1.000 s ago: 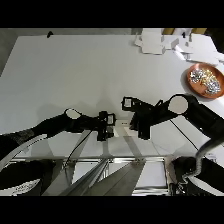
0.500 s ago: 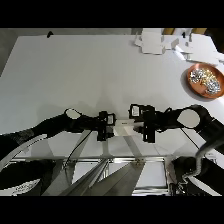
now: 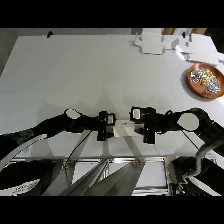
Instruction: Fold the box and place the chain.
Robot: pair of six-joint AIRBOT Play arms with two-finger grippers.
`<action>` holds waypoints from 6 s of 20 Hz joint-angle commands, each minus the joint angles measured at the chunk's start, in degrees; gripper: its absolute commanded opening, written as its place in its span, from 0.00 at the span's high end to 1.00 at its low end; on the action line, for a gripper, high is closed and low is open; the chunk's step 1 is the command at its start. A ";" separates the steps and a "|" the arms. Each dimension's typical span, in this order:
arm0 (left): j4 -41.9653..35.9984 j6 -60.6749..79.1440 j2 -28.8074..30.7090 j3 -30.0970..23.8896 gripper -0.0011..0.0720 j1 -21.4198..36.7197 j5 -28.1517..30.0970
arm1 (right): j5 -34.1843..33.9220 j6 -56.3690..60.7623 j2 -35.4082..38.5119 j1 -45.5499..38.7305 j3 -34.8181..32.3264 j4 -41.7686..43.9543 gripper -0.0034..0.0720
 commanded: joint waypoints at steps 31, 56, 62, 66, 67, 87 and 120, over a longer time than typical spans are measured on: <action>0.02 0.00 0.04 0.02 0.80 0.00 0.00 | -6.45 1.42 -5.03 3.48 -0.07 -2.45 0.75; 0.00 0.02 0.04 0.02 0.80 0.00 0.00 | -2.43 1.33 -7.26 3.48 -0.04 7.48 0.93; 0.00 0.00 0.04 0.02 0.80 0.00 0.00 | -3.19 1.86 -9.62 3.48 -0.07 6.80 0.93; 0.00 0.02 0.04 0.02 0.80 0.00 0.00 | -3.06 2.62 -11.58 3.45 -0.07 6.01 0.93; 0.00 0.00 0.04 0.02 0.80 0.00 0.00 | -3.13 3.39 -11.93 3.48 -0.07 5.99 0.93; 0.00 0.02 0.04 0.02 0.80 0.00 0.00 | 6.64 53.24 5.11 -30.69 -3.48 -30.03 0.93; 39.58 -61.99 42.07 0.04 0.80 46.34 2.16 | 10.51 52.57 5.14 -33.14 -5.40 -29.83 0.93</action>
